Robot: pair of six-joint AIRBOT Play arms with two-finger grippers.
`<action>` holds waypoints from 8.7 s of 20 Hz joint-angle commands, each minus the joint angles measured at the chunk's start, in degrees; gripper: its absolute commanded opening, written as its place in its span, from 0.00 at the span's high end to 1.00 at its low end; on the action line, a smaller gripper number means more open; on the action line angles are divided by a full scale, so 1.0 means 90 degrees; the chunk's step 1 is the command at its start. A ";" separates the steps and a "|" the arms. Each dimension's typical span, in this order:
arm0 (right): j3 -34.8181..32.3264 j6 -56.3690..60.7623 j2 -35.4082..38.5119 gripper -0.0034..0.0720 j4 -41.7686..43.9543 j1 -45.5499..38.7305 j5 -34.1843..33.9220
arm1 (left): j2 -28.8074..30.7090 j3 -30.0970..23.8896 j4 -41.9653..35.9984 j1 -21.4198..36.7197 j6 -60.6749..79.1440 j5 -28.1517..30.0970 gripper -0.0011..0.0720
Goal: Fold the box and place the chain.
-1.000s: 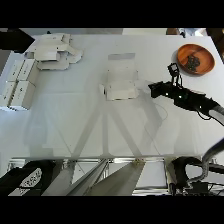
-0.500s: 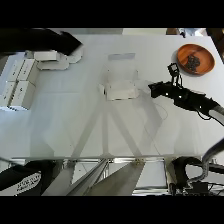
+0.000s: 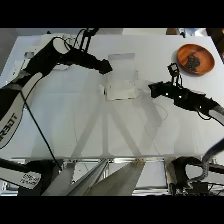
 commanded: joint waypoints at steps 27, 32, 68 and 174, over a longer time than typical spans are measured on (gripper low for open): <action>-0.0002 0.0002 0.0005 0.94 0.0000 0.0002 0.0000 | -0.1535 0.1054 0.0231 -0.0279 0.1807 0.0027 0.31; 0.0000 0.0002 0.0005 0.94 0.0000 0.0002 0.0000 | -0.1532 0.1054 0.0228 -0.0291 0.2334 -0.0078 0.40; -0.0002 0.0002 0.0005 0.94 0.0000 0.0002 0.0000 | -0.1532 0.1054 -0.0459 -0.0291 0.3536 -0.0619 0.97; -0.1472 -0.0556 0.3368 0.04 -0.4277 0.0007 0.1443 | -0.2458 0.1044 -0.1297 -0.0597 0.5909 -0.1574 0.96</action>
